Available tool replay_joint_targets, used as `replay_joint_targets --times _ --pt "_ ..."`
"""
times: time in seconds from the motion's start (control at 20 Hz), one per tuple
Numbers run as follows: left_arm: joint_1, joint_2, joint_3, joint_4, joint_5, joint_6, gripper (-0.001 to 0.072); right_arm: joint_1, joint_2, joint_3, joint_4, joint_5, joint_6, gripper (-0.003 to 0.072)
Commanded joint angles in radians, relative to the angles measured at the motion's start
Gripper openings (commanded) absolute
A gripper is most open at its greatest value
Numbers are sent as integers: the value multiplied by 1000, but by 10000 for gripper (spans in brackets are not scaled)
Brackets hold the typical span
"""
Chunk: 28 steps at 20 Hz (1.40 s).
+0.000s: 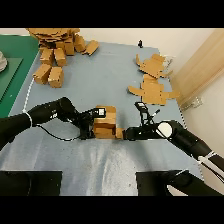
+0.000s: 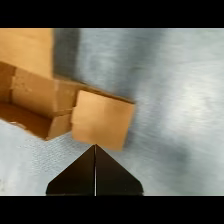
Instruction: Fold the box.
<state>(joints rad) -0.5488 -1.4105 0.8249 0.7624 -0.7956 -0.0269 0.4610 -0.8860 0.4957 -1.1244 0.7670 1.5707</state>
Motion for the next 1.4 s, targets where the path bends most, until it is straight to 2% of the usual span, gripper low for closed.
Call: replay_joint_targets --times 0.0,0.2,0.65,0.9,1.35 --pt "0 1 0 0 2 0 480 95 0 -1 29 -53 60 4" --pt "0 1 0 0 2 0 480 158 -5 -4 22 -45 111 3" --pt "0 1 0 0 3 0 480 164 -119 -3 -18 -99 116 3" --pt "0 1 0 0 3 0 480 164 -124 -3 -46 -182 139 3" --pt "0 1 0 0 2 0 480 164 -84 -3 -80 -147 169 3"
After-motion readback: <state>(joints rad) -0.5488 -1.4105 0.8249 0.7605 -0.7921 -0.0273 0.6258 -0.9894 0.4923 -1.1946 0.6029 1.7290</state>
